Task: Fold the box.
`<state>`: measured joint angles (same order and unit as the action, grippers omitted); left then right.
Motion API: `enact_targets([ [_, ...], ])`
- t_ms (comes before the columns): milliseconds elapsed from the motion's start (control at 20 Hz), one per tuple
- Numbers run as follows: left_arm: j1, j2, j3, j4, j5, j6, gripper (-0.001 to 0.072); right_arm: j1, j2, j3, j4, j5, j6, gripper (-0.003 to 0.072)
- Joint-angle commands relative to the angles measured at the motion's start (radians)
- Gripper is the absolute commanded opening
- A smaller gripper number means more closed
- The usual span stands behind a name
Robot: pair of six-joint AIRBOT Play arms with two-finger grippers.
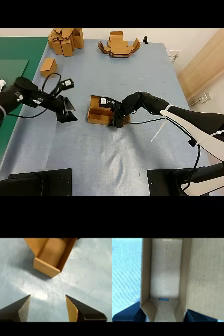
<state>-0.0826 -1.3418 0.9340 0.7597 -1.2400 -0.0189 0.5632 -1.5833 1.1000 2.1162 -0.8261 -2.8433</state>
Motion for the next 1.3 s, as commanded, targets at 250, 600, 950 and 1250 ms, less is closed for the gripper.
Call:
enact_targets([
  [250, -0.089, -0.179, 0.055, -0.101, 0.084, 0.446, 0.0671, 0.0, 0.0, 0.0, 0.0, -0.022, 0.0, 0.0446],
  [600, -0.172, -0.179, 0.059, -0.091, 0.096, 0.449, 0.0671, 0.002, 0.0, 0.0, 0.0, -0.021, 0.0, 0.0446],
  [950, -0.208, -0.206, 0.058, -0.08, 0.105, 0.41, 0.0667, 0.002, 0.0, 0.0, 0.0, -0.021, 0.0, 0.0446],
  [1250, -0.217, -0.216, 0.058, -0.08, 0.155, 0.41, 0.0648, 0.002, 0.0, 0.0, 0.0, -0.021, 0.0, 0.0446],
])
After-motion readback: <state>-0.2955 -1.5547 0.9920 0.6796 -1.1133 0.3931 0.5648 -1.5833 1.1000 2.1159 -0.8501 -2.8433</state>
